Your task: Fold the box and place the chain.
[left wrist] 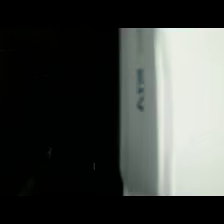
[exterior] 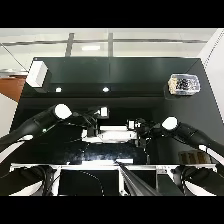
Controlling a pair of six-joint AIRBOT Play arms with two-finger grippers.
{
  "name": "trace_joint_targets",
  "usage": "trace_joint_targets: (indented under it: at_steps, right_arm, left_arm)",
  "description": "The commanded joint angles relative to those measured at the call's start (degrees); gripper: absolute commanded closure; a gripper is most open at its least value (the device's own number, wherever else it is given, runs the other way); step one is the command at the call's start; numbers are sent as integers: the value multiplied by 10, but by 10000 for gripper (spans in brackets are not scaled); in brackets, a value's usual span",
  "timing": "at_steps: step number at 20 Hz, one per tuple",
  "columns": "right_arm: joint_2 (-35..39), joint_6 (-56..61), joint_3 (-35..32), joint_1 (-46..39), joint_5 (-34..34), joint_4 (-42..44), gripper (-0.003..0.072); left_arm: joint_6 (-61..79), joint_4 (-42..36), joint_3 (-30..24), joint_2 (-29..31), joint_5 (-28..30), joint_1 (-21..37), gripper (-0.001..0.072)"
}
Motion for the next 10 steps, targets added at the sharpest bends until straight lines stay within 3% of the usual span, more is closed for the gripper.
trace_joint_targets:
  at_steps: [1, 3, 4, 6, 8, 10]
  right_arm:
    - [0, 0, 0, 1, 0, -2, 226]
    - [0, 0, 0, 1, 0, -2, 226]
    - [0, 0, 0, 1, 0, -2, 226]
    - [0, 0, 0, 1, 0, -2, 226]
    - [0, 0, 0, 1, 0, -2, 226]
    - [0, 0, 0, 1, 0, -2, 226]
  left_arm:
    - [-108, 68, 4, 65, -30, 29, 11]
    - [-213, 127, 4, 118, -90, 47, 29]
    - [-277, 144, 4, 142, -122, 55, 117]
    - [-378, 149, 4, 178, -203, 66, 673]
    - [-435, 88, -7, 186, -266, 61, 680]
    - [-442, -16, -40, 186, -233, 36, 680]
